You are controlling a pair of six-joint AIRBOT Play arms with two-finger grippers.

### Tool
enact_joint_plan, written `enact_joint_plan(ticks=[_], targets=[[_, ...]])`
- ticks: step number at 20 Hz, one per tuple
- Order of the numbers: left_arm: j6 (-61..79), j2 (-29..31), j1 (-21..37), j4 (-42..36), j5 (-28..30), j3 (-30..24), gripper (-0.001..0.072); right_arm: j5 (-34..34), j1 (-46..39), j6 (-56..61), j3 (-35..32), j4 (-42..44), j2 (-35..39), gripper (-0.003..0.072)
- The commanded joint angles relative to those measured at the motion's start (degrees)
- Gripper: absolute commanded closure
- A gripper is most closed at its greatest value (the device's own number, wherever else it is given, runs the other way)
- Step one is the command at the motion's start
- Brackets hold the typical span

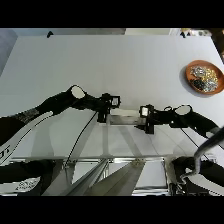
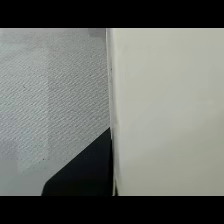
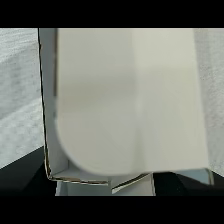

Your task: Fold the box and place the chain.

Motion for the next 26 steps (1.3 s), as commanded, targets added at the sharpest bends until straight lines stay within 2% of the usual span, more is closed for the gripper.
enact_joint_plan(ticks=[1,3,12,14,26], targets=[[0.0,0.0,0.0,0.0,0.0,0.0,0.0699,-0.6,0.0,-1.5,0.0,-0.1,-0.7,0.0173],[0.0,0.0,0.0,0.0,0.0,0.0,0.0699,-0.6,0.0,-1.4,0.0,-0.2,-0.8,0.0226],[0.0,0.0,0.0,0.0,0.0,0.0,0.0699,-0.6,0.0,-1.4,0.0,-0.2,-0.8,0.0258],[0.0,0.0,0.0,0.0,0.0,0.0,0.0699,-0.6,0.0,-1.2,0.0,-0.2,-0.8,0.0291],[0.0,0.0,0.0,0.0,0.0,0.0,0.0699,-0.6,0.0,-1.2,0.0,-0.5,-0.8,0.0287]])
